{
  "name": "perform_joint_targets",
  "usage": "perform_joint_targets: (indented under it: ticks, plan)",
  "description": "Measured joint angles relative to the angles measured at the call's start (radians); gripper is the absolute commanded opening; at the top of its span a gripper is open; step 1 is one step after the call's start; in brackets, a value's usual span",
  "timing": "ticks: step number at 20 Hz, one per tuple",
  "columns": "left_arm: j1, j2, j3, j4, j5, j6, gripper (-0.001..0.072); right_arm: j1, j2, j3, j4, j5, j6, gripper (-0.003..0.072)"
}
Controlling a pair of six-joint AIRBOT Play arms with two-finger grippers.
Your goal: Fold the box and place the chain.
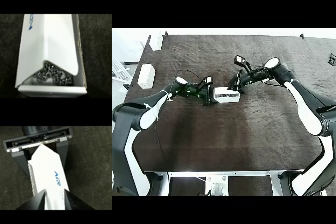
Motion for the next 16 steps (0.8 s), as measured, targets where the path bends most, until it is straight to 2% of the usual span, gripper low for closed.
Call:
perform_joint_targets:
  ticks: [14, 16]
  plan:
    - [0.001, 0.000, 0.000, 0.000, 0.001, 0.000, 0.0348, 0.031, 0.000, -0.061, -0.017, -0.033, 0.018, 0.0282]
    - [0.001, 0.000, 0.000, 0.001, 0.000, 0.001, 0.0349, 0.032, 0.000, -0.076, -0.014, -0.020, 0.027, 0.0336]
